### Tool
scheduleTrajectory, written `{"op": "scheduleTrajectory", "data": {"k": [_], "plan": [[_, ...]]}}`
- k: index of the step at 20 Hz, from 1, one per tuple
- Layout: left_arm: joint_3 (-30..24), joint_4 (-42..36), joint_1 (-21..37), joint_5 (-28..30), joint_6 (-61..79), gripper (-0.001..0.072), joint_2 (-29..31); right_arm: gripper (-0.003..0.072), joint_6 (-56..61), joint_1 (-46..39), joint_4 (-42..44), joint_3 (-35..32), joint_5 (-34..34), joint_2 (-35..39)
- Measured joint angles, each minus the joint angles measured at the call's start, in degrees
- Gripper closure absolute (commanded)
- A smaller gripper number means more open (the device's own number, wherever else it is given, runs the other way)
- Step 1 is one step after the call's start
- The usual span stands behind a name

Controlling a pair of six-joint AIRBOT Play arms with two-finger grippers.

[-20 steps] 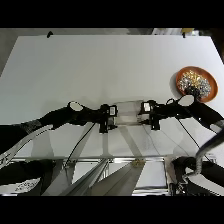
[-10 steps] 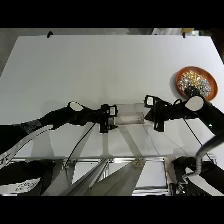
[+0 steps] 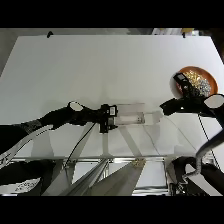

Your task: Fold the box and place the chain.

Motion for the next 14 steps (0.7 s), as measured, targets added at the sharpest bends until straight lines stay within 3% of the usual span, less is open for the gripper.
{"op": "scheduleTrajectory", "data": {"k": [6, 12, 13, 14], "plan": [[0.0, 0.0, 0.0, 0.0, 0.0, 0.0540, 0.0, 0.0675, 5.9, 0.2, 1.2, 0.0, 4.2, -10.0], [0.0, 0.0, 0.0, 0.0, 0.0, 0.0540, 0.0, 0.0674, 6.9, 1.5, 5.6, 0.0, 9.9, -12.6], [0.0, 0.0, 0.0, 0.0, 0.0, 0.0540, 0.0, 0.0643, 6.9, 1.6, 6.1, 0.0, 10.7, -12.6], [0.0, 0.0, 0.0, 0.0, 0.0, 0.0540, 0.0, 0.0553, 6.9, 1.6, 6.6, 0.0, 11.3, -12.4]]}}
